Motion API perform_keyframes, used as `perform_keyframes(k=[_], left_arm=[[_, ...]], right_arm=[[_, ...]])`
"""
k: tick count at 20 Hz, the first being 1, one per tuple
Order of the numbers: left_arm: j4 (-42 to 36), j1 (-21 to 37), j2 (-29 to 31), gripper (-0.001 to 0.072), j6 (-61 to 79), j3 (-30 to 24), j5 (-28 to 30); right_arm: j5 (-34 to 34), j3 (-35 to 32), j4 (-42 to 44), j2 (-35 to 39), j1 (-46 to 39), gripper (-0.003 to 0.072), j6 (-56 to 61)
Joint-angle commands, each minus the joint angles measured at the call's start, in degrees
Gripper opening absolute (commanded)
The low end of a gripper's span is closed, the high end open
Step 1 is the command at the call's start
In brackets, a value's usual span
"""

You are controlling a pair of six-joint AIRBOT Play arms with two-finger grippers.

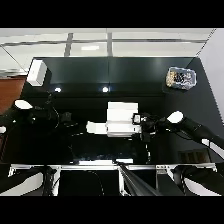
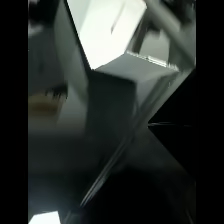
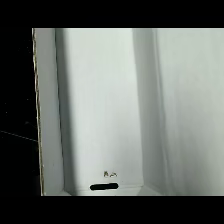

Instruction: Fold the box and place the chain.

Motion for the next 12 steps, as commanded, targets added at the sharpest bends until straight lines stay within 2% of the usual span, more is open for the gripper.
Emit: perform_keyframes(k=[1,6,8,12], left_arm=[[-6.54,-1.64,-5.68,0.0027,-1.51,-0.94,-2.51],[-10.1,-13.66,-8.59,0.0027,-0.76,-0.87,3.76],[-12.63,-15.96,-8.63,0.0027,1.51,-0.87,4.02],[-15.74,-17.0,-8.63,0.0028,3.93,-0.61,2.38]], right_arm=[[0.07,0.04,-0.02,-0.04,0.02,0.0442,0.0],[0.07,0.04,-0.02,-0.04,0.02,0.0443,0.0],[0.04,0.04,-0.02,-0.04,0.02,0.0442,-0.02],[0.07,0.04,-0.02,-0.04,0.02,0.0442,-0.02]])
